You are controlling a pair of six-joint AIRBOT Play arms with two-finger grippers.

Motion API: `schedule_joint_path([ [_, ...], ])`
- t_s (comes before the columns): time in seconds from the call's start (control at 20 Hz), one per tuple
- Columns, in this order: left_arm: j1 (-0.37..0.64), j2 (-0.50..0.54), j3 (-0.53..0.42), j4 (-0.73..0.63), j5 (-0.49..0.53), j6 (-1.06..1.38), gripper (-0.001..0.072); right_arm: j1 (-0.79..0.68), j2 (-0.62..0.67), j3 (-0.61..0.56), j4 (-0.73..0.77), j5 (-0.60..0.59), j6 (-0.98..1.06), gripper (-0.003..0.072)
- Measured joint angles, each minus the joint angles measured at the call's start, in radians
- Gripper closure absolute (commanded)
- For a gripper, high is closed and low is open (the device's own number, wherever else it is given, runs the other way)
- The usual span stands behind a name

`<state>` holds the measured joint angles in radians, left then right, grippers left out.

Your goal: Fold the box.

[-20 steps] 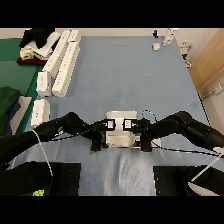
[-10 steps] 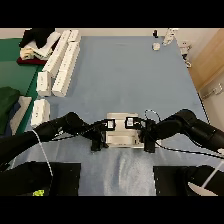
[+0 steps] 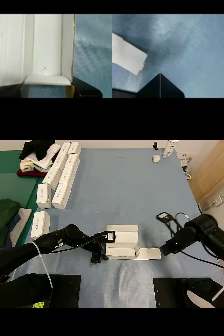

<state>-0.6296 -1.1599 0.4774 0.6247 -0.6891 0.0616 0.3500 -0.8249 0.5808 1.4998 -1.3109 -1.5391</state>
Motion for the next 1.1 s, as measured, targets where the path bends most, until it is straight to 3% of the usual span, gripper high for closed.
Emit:
schedule_joint_path([
  [0.3,0.000,0.000,0.000,0.000,0.000,0.000,0.0173,-0.460,-0.072,-0.083,0.426,0.043,-0.115,0.0686],
  [0.5,0.000,0.000,0.000,0.000,0.000,0.000,0.0173,-0.650,-0.150,-0.145,0.618,0.038,-0.267,0.0686],
  [0.8,0.000,0.000,0.000,0.000,0.000,0.000,0.0173,-0.724,-0.216,-0.201,0.759,0.019,-0.362,0.0686],
  [1.1,0.000,0.000,0.000,0.000,0.000,0.000,0.0173,-0.648,-0.227,-0.216,0.840,-0.007,-0.397,0.0686],
])
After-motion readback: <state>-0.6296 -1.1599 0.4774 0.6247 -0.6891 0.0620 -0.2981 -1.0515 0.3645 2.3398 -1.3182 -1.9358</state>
